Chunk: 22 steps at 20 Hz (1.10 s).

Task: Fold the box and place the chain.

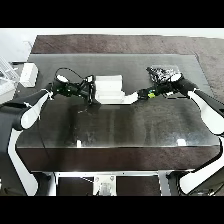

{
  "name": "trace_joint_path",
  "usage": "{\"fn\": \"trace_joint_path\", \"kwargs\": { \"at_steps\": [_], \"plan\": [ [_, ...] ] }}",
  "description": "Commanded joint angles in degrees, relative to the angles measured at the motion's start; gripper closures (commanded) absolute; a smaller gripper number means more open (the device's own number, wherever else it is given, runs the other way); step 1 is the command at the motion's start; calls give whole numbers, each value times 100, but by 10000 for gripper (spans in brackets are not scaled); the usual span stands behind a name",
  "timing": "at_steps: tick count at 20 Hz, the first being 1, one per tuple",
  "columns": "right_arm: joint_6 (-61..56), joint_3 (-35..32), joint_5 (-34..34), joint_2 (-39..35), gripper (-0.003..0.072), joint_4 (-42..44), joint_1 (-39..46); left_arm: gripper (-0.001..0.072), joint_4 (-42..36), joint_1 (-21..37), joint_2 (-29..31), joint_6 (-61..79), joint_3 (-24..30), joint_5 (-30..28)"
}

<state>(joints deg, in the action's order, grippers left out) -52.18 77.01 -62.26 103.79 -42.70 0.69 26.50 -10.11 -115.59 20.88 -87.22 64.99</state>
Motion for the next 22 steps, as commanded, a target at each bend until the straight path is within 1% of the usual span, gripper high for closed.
{"fn": "trace_joint_path", "kwargs": {
  "at_steps": [1,3,8,12,20,21,22],
  "plan": [
    [144,-2,-140,92,682,520,-59,177,2,2,2,0,0,0],
    [120,-2,-306,199,682,520,-133,177,2,2,2,0,0,0],
    [122,-13,-302,295,683,535,-227,177,2,2,2,0,0,2],
    [190,0,-302,289,682,1034,-343,177,2,2,2,-2,0,2],
    [74,4,-299,-44,681,1036,-417,177,2,2,2,0,0,2],
    [74,4,-302,-50,679,1038,-420,177,2,2,2,0,0,0],
    [74,4,-304,-48,650,1038,-420,177,2,2,2,-2,0,2]
  ]
}}
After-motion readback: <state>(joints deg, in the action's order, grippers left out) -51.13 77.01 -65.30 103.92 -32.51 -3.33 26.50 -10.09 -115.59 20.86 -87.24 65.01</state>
